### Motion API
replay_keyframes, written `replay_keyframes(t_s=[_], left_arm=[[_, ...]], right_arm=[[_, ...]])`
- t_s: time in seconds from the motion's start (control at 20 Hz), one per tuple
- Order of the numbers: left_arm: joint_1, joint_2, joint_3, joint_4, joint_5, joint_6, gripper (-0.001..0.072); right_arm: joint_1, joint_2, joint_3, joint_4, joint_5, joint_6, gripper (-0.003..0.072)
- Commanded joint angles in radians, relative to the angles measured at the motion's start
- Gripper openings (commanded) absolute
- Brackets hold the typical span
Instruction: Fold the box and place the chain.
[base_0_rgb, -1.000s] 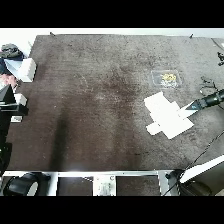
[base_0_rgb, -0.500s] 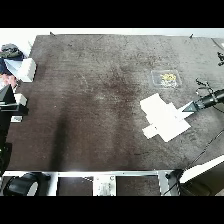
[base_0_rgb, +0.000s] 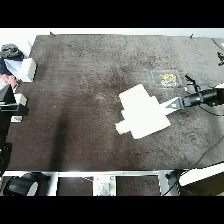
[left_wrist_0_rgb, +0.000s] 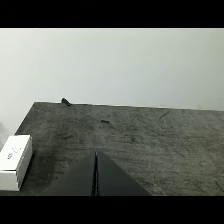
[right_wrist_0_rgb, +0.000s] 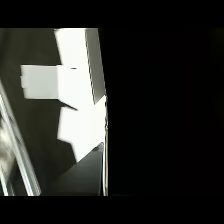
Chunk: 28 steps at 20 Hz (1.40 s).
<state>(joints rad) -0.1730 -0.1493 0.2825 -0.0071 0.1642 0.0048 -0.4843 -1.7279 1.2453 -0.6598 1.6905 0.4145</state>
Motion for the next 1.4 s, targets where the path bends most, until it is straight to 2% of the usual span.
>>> replay_keyframes(t_s=[0.0, 0.2, 0.3, 0.4, 0.55, 0.7, 0.9, 1.0, 1.05, 1.1, 1.15, 1.25, 1.35], left_arm=[[0.0, 0.0, -0.001, 0.0, 0.0, 0.0, 0.0011], [0.0, 0.0, -0.001, 0.0, 0.0, 0.0, 0.0012], [0.0, 0.0, -0.001, 0.0, 0.0, 0.0, 0.0012], [0.0, 0.0, -0.001, 0.0, 0.0, 0.0, 0.0011], [0.0, 0.0, -0.001, 0.0, -0.001, 0.0, 0.0011], [0.0, 0.0, -0.001, 0.0, -0.001, 0.0, 0.0011], [0.0, 0.0, 0.0, 0.0, -0.01, -0.005, 0.0011], [0.0, 0.0, 0.001, 0.001, -0.061, -0.004, 0.0018], [0.0, 0.0, 0.002, 0.01, -0.113, 0.014, 0.0352], [0.0, 0.0, 0.004, 0.012, -0.178, 0.019, 0.072], [0.0, -0.01, 0.006, 0.012, -0.246, 0.021, 0.0629], [0.0, -0.061, 0.018, 0.011, -0.342, 0.039, 0.0633], [0.0, -0.172, 0.064, 0.011, -0.387, 0.039, 0.0633]], right_arm=[[0.103, 0.139, -0.208, 0.239, -0.218, -0.003, 0.0009], [0.266, 0.282, -0.399, 0.428, -0.521, 0.011, 0.0009], [0.345, 0.312, -0.445, 0.513, -0.665, 0.039, 0.0009], [0.426, 0.31, -0.446, 0.552, -0.706, 0.05, 0.0009], [0.544, 0.299, -0.446, 0.521, -0.841, 0.062, 0.0009], [0.572, 0.299, -0.446, 0.426, -1.003, 0.129, 0.0009], [0.566, 0.289, -0.445, 0.371, -1.037, 0.132, 0.0009], [0.566, 0.278, -0.445, 0.372, -1.044, 0.128, 0.0009], [0.566, 0.276, -0.445, 0.373, -1.046, 0.126, 0.0009], [0.566, 0.276, -0.445, 0.381, -1.052, 0.121, 0.0009], [0.566, 0.276, -0.445, 0.41, -1.051, 0.104, 0.0009], [0.567, 0.276, -0.445, 0.441, -1.048, 0.077, 0.0009], [0.567, 0.276, -0.445, 0.444, -1.04, 0.076, 0.0009]])
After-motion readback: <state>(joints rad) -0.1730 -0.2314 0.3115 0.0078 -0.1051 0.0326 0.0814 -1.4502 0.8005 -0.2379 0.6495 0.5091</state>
